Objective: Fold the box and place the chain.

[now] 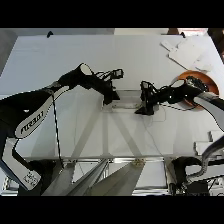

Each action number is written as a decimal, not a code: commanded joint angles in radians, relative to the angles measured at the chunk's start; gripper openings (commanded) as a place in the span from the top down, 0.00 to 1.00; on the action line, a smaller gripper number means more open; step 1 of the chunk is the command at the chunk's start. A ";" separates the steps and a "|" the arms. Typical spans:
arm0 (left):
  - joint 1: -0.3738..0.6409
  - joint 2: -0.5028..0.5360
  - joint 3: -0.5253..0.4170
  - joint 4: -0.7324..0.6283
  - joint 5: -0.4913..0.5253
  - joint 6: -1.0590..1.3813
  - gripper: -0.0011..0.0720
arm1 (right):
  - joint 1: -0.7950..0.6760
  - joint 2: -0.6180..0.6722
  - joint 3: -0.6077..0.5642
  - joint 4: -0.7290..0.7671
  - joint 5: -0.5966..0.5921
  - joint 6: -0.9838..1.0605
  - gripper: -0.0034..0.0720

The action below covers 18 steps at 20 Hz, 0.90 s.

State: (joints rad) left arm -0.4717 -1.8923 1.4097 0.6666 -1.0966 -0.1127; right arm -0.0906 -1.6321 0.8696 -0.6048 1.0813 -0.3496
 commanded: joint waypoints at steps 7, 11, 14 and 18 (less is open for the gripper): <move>0.000 0.000 0.000 0.000 0.001 0.000 0.96 | 0.001 -0.001 0.000 -0.001 0.000 0.000 0.29; 0.000 0.000 0.000 0.000 0.001 0.000 0.96 | 0.001 -0.001 0.000 -0.001 0.000 0.000 0.29; 0.000 0.000 0.000 0.000 0.001 0.000 0.96 | 0.001 -0.001 0.000 -0.001 0.001 0.000 0.29; 0.000 0.000 0.000 0.000 0.001 0.000 0.96 | 0.001 -0.001 0.000 -0.001 0.001 0.000 0.29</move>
